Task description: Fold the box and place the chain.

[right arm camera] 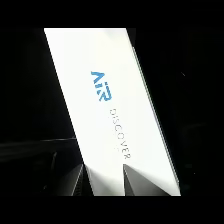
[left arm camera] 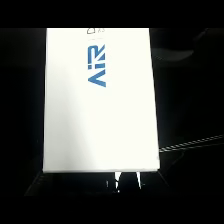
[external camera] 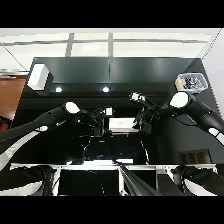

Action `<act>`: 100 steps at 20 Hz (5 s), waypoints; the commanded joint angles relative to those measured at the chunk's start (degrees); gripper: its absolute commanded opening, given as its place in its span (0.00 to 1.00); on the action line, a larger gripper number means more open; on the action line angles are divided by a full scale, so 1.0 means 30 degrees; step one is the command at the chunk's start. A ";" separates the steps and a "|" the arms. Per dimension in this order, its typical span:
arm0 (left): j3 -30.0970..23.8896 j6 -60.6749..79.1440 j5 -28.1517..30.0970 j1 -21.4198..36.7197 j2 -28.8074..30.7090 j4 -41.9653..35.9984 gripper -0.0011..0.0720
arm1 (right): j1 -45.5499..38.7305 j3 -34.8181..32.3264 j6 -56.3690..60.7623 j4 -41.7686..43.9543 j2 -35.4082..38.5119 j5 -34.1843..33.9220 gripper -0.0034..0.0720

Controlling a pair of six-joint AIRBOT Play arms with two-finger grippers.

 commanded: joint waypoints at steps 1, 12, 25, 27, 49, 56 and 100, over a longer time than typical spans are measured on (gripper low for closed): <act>-0.0007 -0.0022 0.0007 -0.0015 -0.0015 -0.0007 0.62 | -0.0007 0.0022 0.0342 0.0160 0.0044 0.0109 0.43; -0.0007 -0.0022 0.0007 -0.0015 -0.0015 -0.0015 0.62 | 0.0357 -0.0787 0.1494 0.0117 -0.0168 -0.1035 0.42; -0.0007 -0.0029 0.0051 -0.0007 -0.0015 -0.0022 0.62 | -0.2630 -0.3934 0.9588 0.7584 0.2091 -0.1348 0.06; -0.0007 -0.0029 0.0058 -0.0007 -0.0015 -0.0182 0.62 | -0.2499 -0.4291 0.9850 0.7941 0.1632 -0.2769 0.06; 0.0510 -0.2273 -0.0517 0.0197 0.1275 0.1355 0.99 | -0.8364 -0.1093 1.2415 0.3614 0.5799 0.4969 0.06; 0.4189 -0.6237 -0.2703 -0.1399 0.1479 0.1800 0.99 | -1.2859 -0.1399 1.4069 0.0321 0.8262 0.4481 0.06; 0.4510 -2.7460 -0.5442 1.9985 0.1909 1.7165 0.47 | -1.2852 -0.2718 1.4433 0.0182 0.8255 0.2732 0.06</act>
